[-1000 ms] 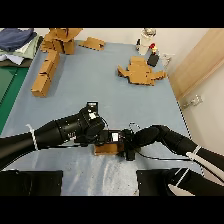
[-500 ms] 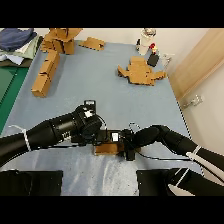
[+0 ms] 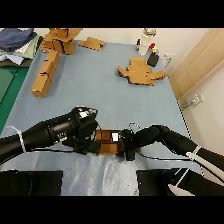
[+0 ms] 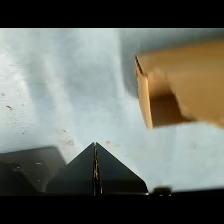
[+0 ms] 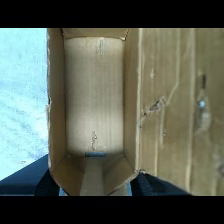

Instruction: Fold the box.

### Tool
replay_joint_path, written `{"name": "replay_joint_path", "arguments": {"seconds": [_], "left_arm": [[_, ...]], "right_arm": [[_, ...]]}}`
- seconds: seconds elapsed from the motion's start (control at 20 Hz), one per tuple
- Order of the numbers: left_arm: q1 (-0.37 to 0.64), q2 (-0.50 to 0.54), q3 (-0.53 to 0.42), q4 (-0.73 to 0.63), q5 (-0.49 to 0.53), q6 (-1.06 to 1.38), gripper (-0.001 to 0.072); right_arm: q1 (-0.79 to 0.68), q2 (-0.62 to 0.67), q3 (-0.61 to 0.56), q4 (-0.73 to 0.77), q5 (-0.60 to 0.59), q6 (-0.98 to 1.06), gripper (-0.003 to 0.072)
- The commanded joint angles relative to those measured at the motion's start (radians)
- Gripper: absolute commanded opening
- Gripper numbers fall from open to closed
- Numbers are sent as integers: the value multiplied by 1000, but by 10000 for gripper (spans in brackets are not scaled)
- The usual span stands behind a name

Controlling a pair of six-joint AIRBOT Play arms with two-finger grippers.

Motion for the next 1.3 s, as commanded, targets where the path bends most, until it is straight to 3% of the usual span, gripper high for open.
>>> {"name": "replay_joint_path", "arguments": {"seconds": [0.0, 0.2, 0.4, 0.55, 0.65, 0.7, 0.75, 0.8, 0.85, 0.95, 1.1, 1.25], "left_arm": [[69, 44, -97, -243, 56, 641, 13], [166, 47, -152, -286, 103, 1057, 14], [283, 58, -169, -360, 124, 1301, 14], [423, 135, -288, -565, 236, 1602, 14], [468, 212, -396, -594, 362, 1792, 17], [478, 253, -454, -595, 467, 1835, 251], [477, 292, -517, -601, 602, 1853, 632], [475, 318, -567, -610, 701, 1857, 697], [470, 326, -603, -621, 758, 1857, 697], [449, 322, -637, -685, 762, 1918, 697], [371, 315, -643, -821, 793, 2135, 697], [318, 255, -642, -856, 871, 2164, 697]], "right_arm": [[0, 0, 0, 0, 0, 0, 504], [0, 0, 0, 0, 0, 0, 504], [0, 0, 0, 0, 0, 0, 504], [0, 0, 0, 0, 0, 0, 504], [0, 0, 0, 0, 0, 0, 504], [0, 0, 0, 0, 0, 0, 504], [0, 0, 0, 0, 0, 0, 504], [0, 0, 0, 0, 0, 0, 504], [0, 0, 0, 0, 0, 0, 504], [0, 0, 0, 0, 0, 0, 504], [0, 0, 0, 0, 0, 0, 504], [0, 0, 0, 0, 0, 0, 504]]}}
